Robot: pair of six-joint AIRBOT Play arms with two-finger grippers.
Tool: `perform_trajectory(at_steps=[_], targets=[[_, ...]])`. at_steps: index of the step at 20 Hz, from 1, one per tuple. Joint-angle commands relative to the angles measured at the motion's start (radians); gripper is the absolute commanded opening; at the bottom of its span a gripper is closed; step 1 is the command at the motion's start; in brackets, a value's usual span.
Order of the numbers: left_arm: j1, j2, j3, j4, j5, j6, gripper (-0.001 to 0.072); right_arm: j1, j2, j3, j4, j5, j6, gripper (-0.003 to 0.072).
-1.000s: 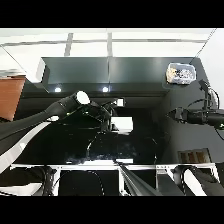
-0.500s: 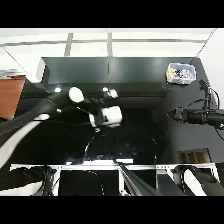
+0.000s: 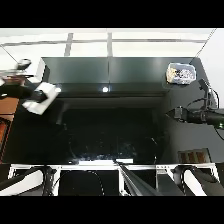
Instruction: Fold the box and place the chain.
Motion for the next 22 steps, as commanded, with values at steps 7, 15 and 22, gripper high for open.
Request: perform_trajectory(at_steps=[7, 15, 22], targets=[[0.179, -0.257, 0.140, -0.042, 0.225, 0.031, 0.0361, 0.188, -0.003, 0.000, 0.003, -0.308, 0.064, 0.0014], [0.098, -0.423, 0.329, -0.063, 0.270, 0.029, 0.0713, 0.229, -0.031, 0.000, 0.004, -0.324, 0.100, 0.0014], [0.096, -0.264, 0.588, -0.050, 0.050, -0.197, 0.0433, 0.415, -0.032, 0.017, 0.043, -0.525, 0.095, 0.0014]])
